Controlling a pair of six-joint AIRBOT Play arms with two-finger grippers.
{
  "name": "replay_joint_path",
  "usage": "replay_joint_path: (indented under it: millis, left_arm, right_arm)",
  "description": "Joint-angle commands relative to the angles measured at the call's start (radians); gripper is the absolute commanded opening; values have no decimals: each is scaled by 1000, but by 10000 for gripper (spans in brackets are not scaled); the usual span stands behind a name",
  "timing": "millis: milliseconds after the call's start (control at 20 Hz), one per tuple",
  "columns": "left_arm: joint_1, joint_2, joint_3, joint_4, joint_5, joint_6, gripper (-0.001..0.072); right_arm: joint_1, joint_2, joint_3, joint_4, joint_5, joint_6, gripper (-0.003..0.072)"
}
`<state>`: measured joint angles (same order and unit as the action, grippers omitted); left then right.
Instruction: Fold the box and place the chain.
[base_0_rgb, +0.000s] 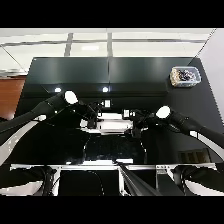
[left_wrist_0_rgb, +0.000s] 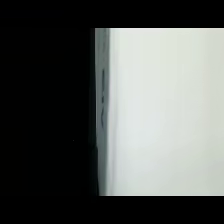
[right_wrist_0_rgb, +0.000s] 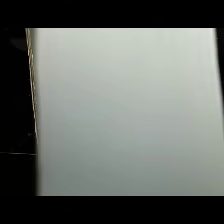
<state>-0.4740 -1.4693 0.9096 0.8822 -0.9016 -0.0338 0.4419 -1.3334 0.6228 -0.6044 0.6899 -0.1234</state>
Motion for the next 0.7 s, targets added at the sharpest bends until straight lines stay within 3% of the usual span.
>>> replay_joint_path:
  millis: [0, 50, 100, 150, 200, 250, 450, 550, 600, 650]
  left_arm:
    - [0, 0, 1, 0, 0, 0, 33]
    - [1, 0, 2, 0, 0, 0, 104]
    - [2, 4, 2, 2, -3, -2, 321]
    - [7, 11, 8, 16, -19, -34, 490]
    - [14, 24, 22, 55, -38, -100, 553]
    - [22, 42, 39, 111, -66, -177, 569]
    - [74, 169, 84, 351, -235, -497, 574]
    - [107, 219, 82, 350, -391, -703, 559]
    - [116, 225, 78, 319, -491, -834, 416]
    - [117, 222, 67, 254, -569, -919, 142]
  right_arm:
    - [1, -1, 0, -2, 1, 3, 476]
    - [1, -1, 0, -2, 1, 3, 476]
    - [1, -1, 0, -2, 1, 3, 476]
    - [1, -1, 0, -2, 1, 3, 476]
    - [1, -1, 0, -2, 1, 3, 476]
    - [1, -1, 0, -2, 1, 3, 476]
    - [1, -1, 0, -2, 1, 3, 473]
    - [1, -1, 0, -2, 1, 3, 235]
    - [1, -1, 0, -2, 1, 3, 232]
    - [1, -1, 0, -2, 1, 3, 232]
